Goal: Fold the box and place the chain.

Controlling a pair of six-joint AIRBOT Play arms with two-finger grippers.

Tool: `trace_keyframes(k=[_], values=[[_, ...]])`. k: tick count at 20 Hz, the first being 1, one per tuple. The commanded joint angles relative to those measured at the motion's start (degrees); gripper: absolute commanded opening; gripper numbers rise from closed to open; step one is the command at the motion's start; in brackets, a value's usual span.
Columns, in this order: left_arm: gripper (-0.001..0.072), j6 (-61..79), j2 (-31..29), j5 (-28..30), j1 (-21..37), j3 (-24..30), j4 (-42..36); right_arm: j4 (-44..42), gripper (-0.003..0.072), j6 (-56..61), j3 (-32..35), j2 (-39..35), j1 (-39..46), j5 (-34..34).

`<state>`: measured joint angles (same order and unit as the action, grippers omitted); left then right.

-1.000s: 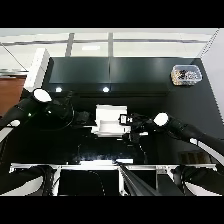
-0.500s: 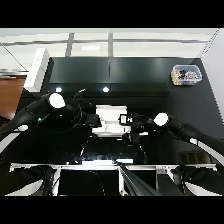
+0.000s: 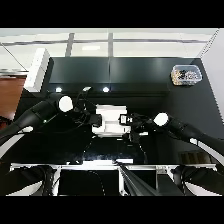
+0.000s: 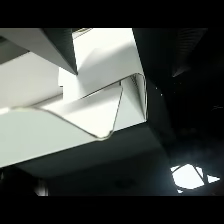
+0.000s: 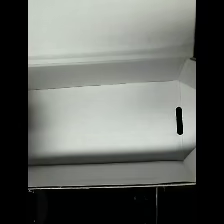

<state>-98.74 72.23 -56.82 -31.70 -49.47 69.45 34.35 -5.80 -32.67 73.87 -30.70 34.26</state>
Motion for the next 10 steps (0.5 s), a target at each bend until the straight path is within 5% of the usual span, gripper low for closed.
trace_keyframes(k=[1,6,10], values=[[0.0688,-1.1,0.6,0.2,-0.3,-0.2,1.2,0.0,0.0223,0.0,0.0,0.0,0.0,0.0],[0.0688,-3.4,4.7,-3.3,-0.8,-2.6,-0.9,0.0,0.0223,0.0,0.0,0.0,0.0,0.0],[0.0687,-11.6,6.4,-5.7,-5.0,-5.7,6.7,0.0,0.0223,0.0,0.0,0.0,0.0,0.0]])
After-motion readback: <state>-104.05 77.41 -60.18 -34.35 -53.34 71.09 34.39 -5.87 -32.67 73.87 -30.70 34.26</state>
